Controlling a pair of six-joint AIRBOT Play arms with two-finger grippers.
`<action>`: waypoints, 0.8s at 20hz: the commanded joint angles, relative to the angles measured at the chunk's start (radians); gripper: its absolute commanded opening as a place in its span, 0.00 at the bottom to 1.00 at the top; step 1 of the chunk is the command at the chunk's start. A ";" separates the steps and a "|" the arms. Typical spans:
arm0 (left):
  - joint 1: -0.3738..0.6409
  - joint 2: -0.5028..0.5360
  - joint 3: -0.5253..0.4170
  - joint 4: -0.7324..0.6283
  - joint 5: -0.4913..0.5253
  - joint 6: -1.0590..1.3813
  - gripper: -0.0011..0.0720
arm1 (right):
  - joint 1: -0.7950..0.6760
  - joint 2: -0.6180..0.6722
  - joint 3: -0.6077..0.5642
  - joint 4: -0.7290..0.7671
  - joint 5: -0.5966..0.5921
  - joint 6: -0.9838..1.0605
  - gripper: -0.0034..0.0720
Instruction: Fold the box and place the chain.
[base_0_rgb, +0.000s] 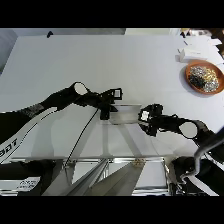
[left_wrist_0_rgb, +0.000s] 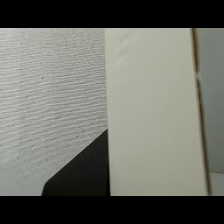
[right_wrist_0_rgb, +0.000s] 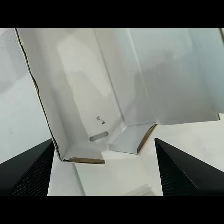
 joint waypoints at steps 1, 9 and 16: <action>-0.001 0.000 0.000 0.000 0.000 0.000 0.03 | -0.017 -0.028 0.005 0.043 0.027 -0.023 0.96; -0.001 0.000 0.000 0.000 0.000 0.000 0.03 | -0.087 -0.101 0.018 0.151 0.032 -0.209 0.96; -0.001 0.000 0.000 0.000 0.000 0.000 0.03 | -0.101 -0.166 0.064 0.301 0.074 -0.367 0.97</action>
